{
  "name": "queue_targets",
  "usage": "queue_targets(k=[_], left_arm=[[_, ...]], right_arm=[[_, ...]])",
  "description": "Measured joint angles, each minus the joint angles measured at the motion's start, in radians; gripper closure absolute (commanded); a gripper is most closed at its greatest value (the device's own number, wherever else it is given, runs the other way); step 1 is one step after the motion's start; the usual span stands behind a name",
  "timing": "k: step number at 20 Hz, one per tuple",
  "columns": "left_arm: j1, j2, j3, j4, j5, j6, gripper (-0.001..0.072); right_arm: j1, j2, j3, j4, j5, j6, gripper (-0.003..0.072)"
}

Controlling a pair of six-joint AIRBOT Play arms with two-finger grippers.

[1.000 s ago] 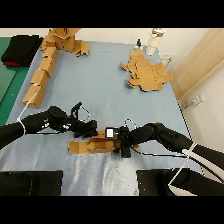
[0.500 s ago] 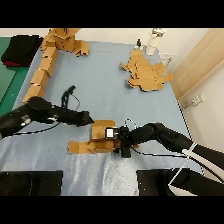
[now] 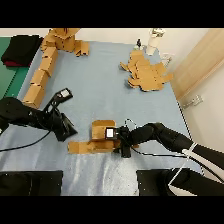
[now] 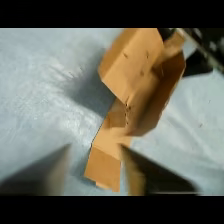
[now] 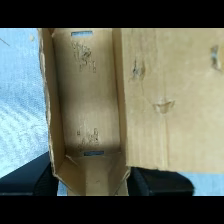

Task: Fold the box.

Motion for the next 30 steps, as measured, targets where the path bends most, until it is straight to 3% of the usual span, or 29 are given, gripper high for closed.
queue_targets(k=[8, 13, 20, 22, 25, 26, 27, 30], left_arm=[[-0.189, -0.013, -0.156, 0.019, 0.115, 0.273, 0.0056], [-0.267, -0.014, -0.256, -0.135, 0.253, 0.44, 0.0056], [-0.298, -0.04, -0.285, -0.249, 0.397, 0.514, 0.0062], [-0.305, -0.052, -0.285, -0.257, 0.408, 0.523, 0.0251], [-0.319, -0.083, -0.286, -0.267, 0.422, 0.547, 0.0259], [-0.324, -0.096, -0.285, -0.27, 0.425, 0.558, 0.0312], [-0.327, -0.11, -0.283, -0.272, 0.43, 0.565, 0.0474], [-0.333, -0.143, -0.269, -0.279, 0.443, 0.583, 0.0485]], right_arm=[[0.0, 0.0, 0.0, -0.003, 0.0, 0.0, 0.0171], [0.0, 0.0, 0.0, -0.005, 0.0, 0.0, 0.0171], [0.0, 0.0, 0.0, -0.006, 0.0, 0.0, 0.017], [0.0, 0.0, 0.0, -0.007, 0.0, 0.0, 0.0171], [0.0, 0.0, 0.0, -0.007, 0.0, 0.0, 0.017], [0.0, 0.0, 0.0, -0.007, 0.0, 0.0, 0.0171], [0.0, 0.0, 0.0, -0.007, 0.0, 0.0, 0.017], [0.0, 0.0, 0.0, -0.007, 0.0, 0.0, 0.0171]])
